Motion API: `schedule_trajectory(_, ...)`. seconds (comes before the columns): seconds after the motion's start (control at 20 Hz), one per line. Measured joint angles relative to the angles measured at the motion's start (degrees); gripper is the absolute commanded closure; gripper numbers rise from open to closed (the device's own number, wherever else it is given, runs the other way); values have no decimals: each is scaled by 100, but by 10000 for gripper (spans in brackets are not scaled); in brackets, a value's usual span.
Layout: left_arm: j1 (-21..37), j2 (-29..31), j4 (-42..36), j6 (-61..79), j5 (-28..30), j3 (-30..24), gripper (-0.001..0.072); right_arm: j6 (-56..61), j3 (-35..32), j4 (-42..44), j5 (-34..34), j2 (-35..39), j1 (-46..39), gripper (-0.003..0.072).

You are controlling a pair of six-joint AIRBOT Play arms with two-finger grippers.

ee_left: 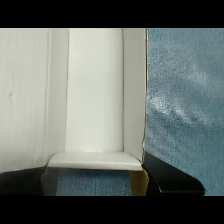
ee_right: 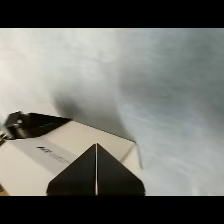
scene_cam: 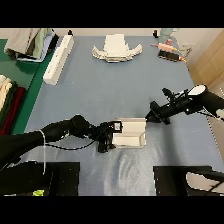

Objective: Fold the box.

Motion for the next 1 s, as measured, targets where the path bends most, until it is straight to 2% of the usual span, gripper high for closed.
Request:
schedule_trajectory(0.25, 0, 0, -2, 0, 2, 2, 226, -1338, 289, 1099, 809, -778, 166, 684)
schedule_trajectory(0.35, 0, 0, -2, 0, 2, 0, 226, -1735, 332, 1147, 1141, -837, 352, 683)
schedule_trajectory(0.5, 0, 0, 0, 0, 2, 2, 227, -2083, 334, 634, 1296, -669, 802, 684)
schedule_trajectory(0.65, 0, 0, 0, 0, 2, 0, 226, -2321, 173, -120, 809, -184, 1405, 684)
schedule_trajectory(1.0, 0, 0, 2, 2, 2, 0, 227, -2734, -627, -1182, -1117, 1252, 2669, 683)
